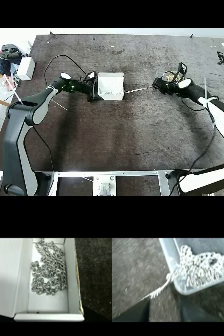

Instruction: Fold the box and place the chain.

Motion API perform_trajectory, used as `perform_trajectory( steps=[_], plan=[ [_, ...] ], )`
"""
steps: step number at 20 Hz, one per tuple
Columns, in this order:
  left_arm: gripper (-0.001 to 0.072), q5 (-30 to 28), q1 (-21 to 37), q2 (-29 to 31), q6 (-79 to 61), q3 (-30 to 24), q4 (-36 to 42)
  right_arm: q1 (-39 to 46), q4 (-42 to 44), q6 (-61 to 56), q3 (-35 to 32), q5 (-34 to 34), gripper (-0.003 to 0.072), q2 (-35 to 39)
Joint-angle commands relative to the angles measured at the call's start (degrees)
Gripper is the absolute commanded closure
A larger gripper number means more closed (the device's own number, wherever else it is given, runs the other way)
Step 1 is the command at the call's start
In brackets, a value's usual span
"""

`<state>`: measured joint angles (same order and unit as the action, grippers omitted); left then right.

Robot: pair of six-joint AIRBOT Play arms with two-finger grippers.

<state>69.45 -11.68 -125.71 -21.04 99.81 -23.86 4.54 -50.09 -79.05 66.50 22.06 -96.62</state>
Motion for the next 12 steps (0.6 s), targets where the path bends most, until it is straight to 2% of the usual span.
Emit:
perform_trajectory(
  steps=[1, 3, 4, 5, 9, 12],
  plan=[
    [0.0302, 0.0, 0.02, 0.0, -0.02, 0.07, -0.02, -0.2, 2.25, -0.09, 4.35, -1.42, 0.053, -5.22],
    [0.0302, 0.0, 0.02, 0.0, -0.02, 0.07, -0.02, -1.14, 2.36, 2.19, 4.9, -1.38, 0.0537, -4.9],
    [0.0302, 0.0, 0.02, 0.0, -0.02, 0.07, -0.02, -1.68, 2.36, 3.8, 4.9, -0.68, 0.0633, -4.24],
    [0.0302, 0.0, 0.02, 0.0, -0.02, 0.07, -0.02, -2.32, 2.23, 4.92, 4.9, 0.7, 0.0677, -3.17],
    [0.0302, 0.0, 0.02, 0.0, -0.02, 0.07, -0.02, -4.96, 0.35, 4.94, 4.87, 7.74, 0.0677, 3.91],
    [0.0302, 0.0, 0.02, 0.0, -0.02, 0.07, -0.02, -8.26, 0.37, 6.03, 4.87, 12.85, 0.0677, 12.26]
  ],
)
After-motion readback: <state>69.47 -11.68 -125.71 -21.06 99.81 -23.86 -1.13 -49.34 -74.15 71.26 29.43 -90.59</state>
